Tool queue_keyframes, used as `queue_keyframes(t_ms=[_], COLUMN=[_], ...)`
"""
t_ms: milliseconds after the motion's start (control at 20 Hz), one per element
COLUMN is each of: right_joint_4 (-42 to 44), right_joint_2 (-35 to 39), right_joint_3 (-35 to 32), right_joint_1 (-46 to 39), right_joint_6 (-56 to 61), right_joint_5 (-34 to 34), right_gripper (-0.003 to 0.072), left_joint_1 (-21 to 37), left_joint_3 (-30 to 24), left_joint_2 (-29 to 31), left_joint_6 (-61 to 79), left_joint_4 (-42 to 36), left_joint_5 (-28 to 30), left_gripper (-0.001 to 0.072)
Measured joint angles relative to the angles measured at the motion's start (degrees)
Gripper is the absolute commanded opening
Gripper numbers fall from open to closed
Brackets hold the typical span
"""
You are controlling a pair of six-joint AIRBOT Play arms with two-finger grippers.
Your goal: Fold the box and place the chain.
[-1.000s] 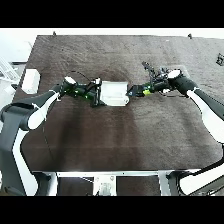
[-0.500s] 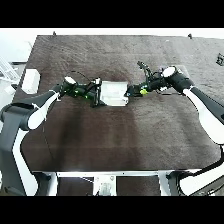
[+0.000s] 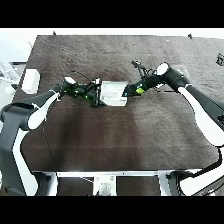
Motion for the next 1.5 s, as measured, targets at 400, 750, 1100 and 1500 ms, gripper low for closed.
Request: queue_keyframes(t_ms=[400, 750, 1100, 1500], right_joint_4=[-5.97, -13.05, -16.94, -23.47], right_joint_2=[-0.07, -1.09, -3.15, -4.00], right_joint_3=[2.08, 3.39, 6.60, 7.41], right_joint_1=[2.58, 4.66, 7.08, 9.94], right_joint_6=[6.36, 12.61, 17.11, 25.20], right_joint_5=[-0.04, -0.70, -0.70, -1.14], right_gripper=[0.0440, 0.0440, 0.0440, 0.0440], left_joint_1=[0.00, 0.00, 0.00, 0.00], left_joint_3=[0.00, 0.00, -0.02, -0.02], left_joint_2=[0.00, 0.00, -0.02, -0.02], left_joint_6=[0.00, 0.00, -0.09, -0.04], left_joint_4=[-0.02, -0.11, -0.44, -0.44], left_joint_5=[0.00, 0.00, 0.00, -0.07], left_gripper=[0.0483, 0.0482, 0.0483, 0.0483])
